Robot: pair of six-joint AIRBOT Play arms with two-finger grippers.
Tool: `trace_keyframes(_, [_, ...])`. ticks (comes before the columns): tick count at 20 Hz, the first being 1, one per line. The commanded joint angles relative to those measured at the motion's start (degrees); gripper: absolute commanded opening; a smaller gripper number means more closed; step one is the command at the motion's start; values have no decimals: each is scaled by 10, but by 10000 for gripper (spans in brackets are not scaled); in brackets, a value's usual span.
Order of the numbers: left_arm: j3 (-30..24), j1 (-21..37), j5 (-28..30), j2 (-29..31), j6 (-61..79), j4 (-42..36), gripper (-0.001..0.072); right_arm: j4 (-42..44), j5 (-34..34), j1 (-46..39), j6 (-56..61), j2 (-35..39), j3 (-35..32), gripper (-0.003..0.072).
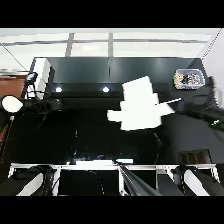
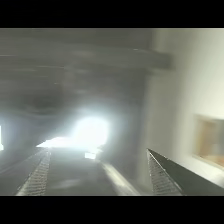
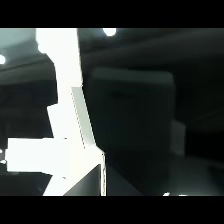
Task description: Fold the box and place the chain.
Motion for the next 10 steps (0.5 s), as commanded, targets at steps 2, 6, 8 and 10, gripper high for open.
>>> trace_keyframes(2, [5,-47,24,-79,204,-315,705,79,-270,259,-4,75,-116,13])
trace_keyframes(6, [42,-49,-24,-202,323,-465,705,79,-370,397,13,75,-121,13])
trace_keyframes(8, [61,-46,-87,-269,331,-489,705,79,-369,411,13,75,-121,13])
trace_keyframes(10, [92,-48,-192,-339,364,-490,705,79,-363,411,17,75,-121,13])
